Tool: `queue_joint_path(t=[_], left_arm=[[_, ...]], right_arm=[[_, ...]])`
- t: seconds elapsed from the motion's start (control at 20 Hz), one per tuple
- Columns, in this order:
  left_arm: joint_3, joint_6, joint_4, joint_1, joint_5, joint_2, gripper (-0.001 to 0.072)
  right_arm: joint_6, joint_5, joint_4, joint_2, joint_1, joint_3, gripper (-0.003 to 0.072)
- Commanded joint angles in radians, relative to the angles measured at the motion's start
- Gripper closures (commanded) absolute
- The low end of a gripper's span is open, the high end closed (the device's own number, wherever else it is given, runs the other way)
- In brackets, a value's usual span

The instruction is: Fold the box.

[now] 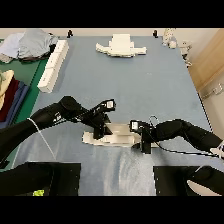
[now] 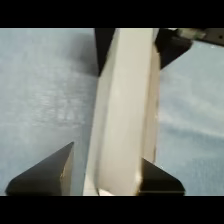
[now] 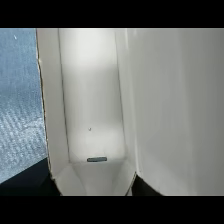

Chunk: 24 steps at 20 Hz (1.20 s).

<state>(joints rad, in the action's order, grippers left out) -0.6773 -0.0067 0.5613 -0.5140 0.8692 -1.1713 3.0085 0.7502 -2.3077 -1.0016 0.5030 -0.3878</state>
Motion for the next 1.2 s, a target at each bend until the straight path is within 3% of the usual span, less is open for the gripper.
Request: queue_joint_path(t=[0.0, 0.15, 0.3, 0.35, 0.4, 0.5, 0.6, 0.75, 0.95, 1.15], left_arm=[[-0.006, -0.024, -0.001, 0.004, -0.005, 0.004, 0.0314], [-0.029, -0.263, 0.138, 0.055, 0.041, 0.071, 0.0314], [-0.054, -0.668, 0.362, 0.152, 0.247, 0.196, 0.0321], [-0.054, -0.775, 0.375, 0.175, 0.328, 0.229, 0.0435], [-0.053, -0.83, 0.365, 0.185, 0.416, 0.251, 0.0494], [-0.036, -0.909, 0.24, 0.16, 0.504, 0.262, 0.0494], [-0.005, -0.921, 0.045, 0.085, 0.415, 0.253, 0.0494], [-0.038, -0.923, -0.016, -0.009, 0.179, 0.175, 0.0493], [-0.138, -0.93, -0.027, 0.03, 0.112, 0.018, 0.0493], [-0.145, -0.995, -0.024, 0.077, 0.069, -0.117, 0.0493]], right_arm=[[0.0, 0.0, 0.0, -0.001, 0.0, 0.001, 0.0192], [0.0, 0.0, 0.0, -0.001, 0.0, 0.001, 0.0192], [0.0, -0.001, 0.0, -0.001, 0.0, 0.001, 0.0192], [0.0, -0.001, 0.0, -0.001, 0.0, 0.001, 0.0192], [0.0, 0.0, 0.0, -0.001, 0.0, 0.001, 0.0192], [0.0, 0.0, 0.0, -0.001, 0.0, 0.001, 0.0192], [0.0, 0.0, 0.0, -0.001, 0.0, 0.001, 0.0192], [0.0, -0.001, 0.0, -0.001, 0.0, 0.001, 0.0192], [0.0, -0.001, 0.0, -0.001, 0.0, 0.001, 0.0192], [0.0, 0.0, 0.0, -0.001, 0.0, 0.001, 0.0192]])
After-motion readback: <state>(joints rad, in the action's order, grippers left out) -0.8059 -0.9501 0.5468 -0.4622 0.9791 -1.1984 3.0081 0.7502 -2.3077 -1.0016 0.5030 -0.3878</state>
